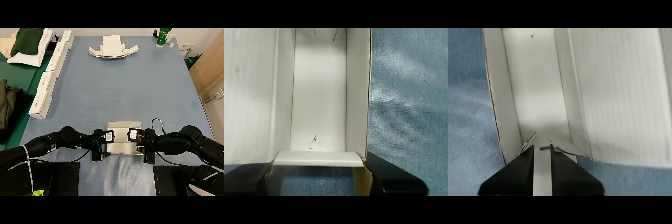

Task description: Fold the box.

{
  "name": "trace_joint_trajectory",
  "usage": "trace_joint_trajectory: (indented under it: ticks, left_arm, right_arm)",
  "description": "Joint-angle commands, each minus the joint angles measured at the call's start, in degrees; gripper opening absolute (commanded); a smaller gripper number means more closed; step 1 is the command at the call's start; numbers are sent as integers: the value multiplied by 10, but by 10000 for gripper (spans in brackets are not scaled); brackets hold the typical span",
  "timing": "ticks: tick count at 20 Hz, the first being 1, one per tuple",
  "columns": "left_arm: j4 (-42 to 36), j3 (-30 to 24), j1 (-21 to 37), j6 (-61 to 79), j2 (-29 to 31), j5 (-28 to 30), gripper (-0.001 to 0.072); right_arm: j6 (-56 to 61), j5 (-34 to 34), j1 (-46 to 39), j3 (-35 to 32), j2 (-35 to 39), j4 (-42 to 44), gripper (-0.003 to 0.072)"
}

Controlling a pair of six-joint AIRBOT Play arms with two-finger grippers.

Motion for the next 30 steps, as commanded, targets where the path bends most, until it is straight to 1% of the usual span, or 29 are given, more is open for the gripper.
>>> trace_joint_trajectory:
  ticks: [1, 2, 3, 5, 8, 9, 10, 11, 13, 15, 17, 19, 21, 26, 30]
  left_arm:
    - [0, 0, 0, 0, 0, 0, 484]
    - [0, 0, 0, 0, 0, 0, 484]
    - [0, 0, 0, 0, 0, 0, 483]
    - [0, 0, 0, 0, 0, 0, 483]
    - [0, 0, 0, 0, 0, 0, 484]
    - [0, 0, 0, 0, 0, 0, 483]
    - [0, 0, 0, 0, 0, 0, 483]
    - [0, 0, 0, 0, 0, 0, 484]
    - [0, 0, 0, 0, 0, 0, 483]
    - [0, 0, 0, 0, 0, 0, 484]
    - [0, 0, 0, 0, 0, 0, 484]
    - [0, 0, 0, 0, 0, 0, 484]
    - [0, 0, 0, 0, 0, 0, 483]
    - [0, 0, 0, 0, 0, 0, 484]
    - [0, 0, 0, 0, 0, 0, 484]
  right_arm:
    - [217, -118, -1, 36, 19, -141, 49]
    - [261, -139, -1, 45, 30, -167, 5]
    - [294, -154, -3, 52, 39, -181, 5]
    - [405, -181, -10, 61, 56, -227, 5]
    - [641, -257, -45, 61, 66, -339, 4]
    - [704, -272, -66, 61, 66, -351, 4]
    - [748, -270, -94, 58, 66, -347, 3]
    - [758, -259, -123, 55, 64, -334, 3]
    - [738, -249, -192, 44, 52, -278, 3]
    - [670, -244, -249, 29, 35, -202, 3]
    - [623, -212, -288, 3, 22, -117, 3]
    - [592, -155, -296, -24, 21, -38, 2]
    - [556, -125, -296, -38, 21, 25, 2]
    - [486, -125, -296, -39, 19, 112, 2]
    - [479, -136, -282, -39, 19, 128, 3]
